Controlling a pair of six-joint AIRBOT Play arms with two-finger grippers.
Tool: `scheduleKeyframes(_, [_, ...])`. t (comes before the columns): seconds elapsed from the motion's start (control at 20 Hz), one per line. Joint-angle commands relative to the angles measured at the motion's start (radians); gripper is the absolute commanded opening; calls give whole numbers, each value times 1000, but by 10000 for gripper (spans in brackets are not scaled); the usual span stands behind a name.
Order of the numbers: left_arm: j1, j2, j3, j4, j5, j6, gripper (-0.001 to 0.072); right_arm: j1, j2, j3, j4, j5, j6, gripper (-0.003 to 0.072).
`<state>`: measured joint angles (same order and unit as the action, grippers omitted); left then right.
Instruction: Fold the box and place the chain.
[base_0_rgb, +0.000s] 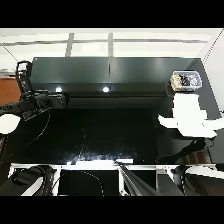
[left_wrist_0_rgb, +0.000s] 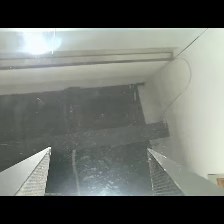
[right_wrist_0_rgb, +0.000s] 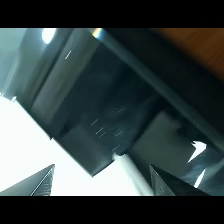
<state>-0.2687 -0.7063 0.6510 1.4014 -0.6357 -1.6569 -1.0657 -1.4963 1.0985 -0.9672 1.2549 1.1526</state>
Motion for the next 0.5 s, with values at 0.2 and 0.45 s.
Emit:
scheduleKeyframes(0.2, [0,-1,0,-5,0,0,705,51,-113,87,-77,196,-113,581])
scheduleKeyframes(0.45, [0,-1,0,-4,-1,0,706,52,-112,87,-170,262,-138,506])
